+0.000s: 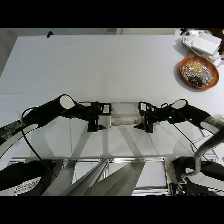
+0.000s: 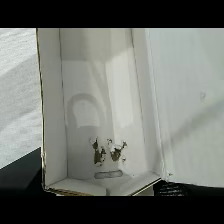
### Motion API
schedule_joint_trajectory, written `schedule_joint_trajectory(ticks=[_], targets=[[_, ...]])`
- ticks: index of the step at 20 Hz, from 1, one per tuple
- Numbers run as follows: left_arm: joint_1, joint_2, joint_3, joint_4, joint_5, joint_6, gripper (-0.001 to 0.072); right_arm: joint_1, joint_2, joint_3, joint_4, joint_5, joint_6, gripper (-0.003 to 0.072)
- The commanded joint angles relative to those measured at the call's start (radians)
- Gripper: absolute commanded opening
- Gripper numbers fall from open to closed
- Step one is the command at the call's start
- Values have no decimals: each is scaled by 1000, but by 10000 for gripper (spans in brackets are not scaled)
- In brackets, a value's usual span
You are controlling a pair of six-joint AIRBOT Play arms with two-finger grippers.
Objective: Fold the box and place the chain.
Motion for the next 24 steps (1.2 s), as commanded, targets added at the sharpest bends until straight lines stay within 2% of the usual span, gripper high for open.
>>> schedule_joint_trajectory(ticks=[1,7,14,24], targets=[[26,-24,0,-98,-27,70,706,-1,1,1,0,0,0,319],[24,-85,0,-115,-66,139,705,-1,1,1,0,0,0,319],[4,-85,0,-158,-14,133,705,-1,1,1,0,0,0,319],[4,-85,0,-160,2,83,705,-1,1,1,0,0,0,319]])
